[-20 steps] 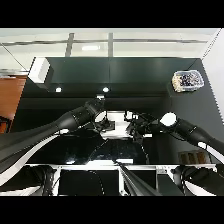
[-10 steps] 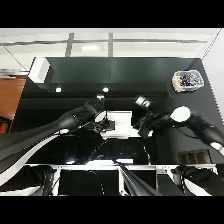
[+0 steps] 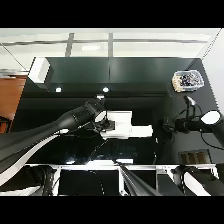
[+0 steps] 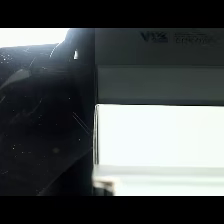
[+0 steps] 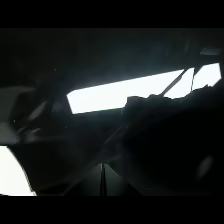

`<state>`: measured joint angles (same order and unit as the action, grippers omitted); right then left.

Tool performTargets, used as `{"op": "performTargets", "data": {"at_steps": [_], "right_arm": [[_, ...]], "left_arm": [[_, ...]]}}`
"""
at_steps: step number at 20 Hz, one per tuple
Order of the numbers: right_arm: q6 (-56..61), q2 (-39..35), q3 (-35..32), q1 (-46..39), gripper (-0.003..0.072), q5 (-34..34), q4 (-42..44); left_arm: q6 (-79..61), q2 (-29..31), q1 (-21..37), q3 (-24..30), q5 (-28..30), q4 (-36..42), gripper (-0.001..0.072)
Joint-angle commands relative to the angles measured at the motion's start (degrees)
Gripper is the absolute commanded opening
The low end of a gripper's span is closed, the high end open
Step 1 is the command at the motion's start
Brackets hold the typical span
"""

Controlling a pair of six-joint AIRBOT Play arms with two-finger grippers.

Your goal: Fold the box and place the chain.

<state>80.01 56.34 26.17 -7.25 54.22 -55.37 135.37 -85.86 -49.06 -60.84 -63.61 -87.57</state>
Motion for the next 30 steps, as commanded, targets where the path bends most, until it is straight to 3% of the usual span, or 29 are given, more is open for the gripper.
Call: {"op": "performTargets", "data": {"at_steps": [1,5,8,9,11,14,15,16,23,30], "right_arm": [[-8.46,6.91,-2.14,1.38,0.0015,2.80,14.99],[-25.09,12.85,-2.05,8.87,0.0016,3.61,34.53],[-26.95,12.85,0.22,10.12,0.0018,5.53,35.93],[-26.97,12.85,1.62,10.12,0.0054,7.56,35.34],[-26.93,12.85,4.28,10.12,0.0624,11.54,34.75],[-25.35,12.85,5.11,10.67,0.0633,13.40,34.29],[-24.41,12.85,5.11,11.32,0.0560,13.00,33.70],[-24.13,12.85,5.11,12.28,0.0536,12.28,33.73],[-17.16,12.85,6.32,23.04,0.0534,2.75,32.79],[13.88,12.85,14.10,37.57,0.0534,-6.54,4.76]], "left_arm": [[-0.07,-0.04,0.02,0.02,-0.13,-0.02,0.0029],[-0.07,-0.04,0.02,0.04,-0.13,0.00,0.0029],[-0.07,-0.04,0.02,0.02,-0.13,0.00,0.0029],[-0.07,-0.04,0.02,0.02,-0.13,0.00,0.0029],[-0.07,-0.04,0.02,0.04,-0.13,0.00,0.0029],[-0.07,-0.04,0.02,0.02,-0.15,0.00,0.0029],[-0.09,-0.04,0.02,0.02,-0.15,0.00,0.0029],[-0.09,-0.04,0.02,0.02,-0.13,0.00,0.0029],[-0.07,-0.04,0.02,0.02,-0.15,0.00,0.0029],[-0.07,-0.04,0.02,0.02,-0.11,0.02,0.0029]]}}
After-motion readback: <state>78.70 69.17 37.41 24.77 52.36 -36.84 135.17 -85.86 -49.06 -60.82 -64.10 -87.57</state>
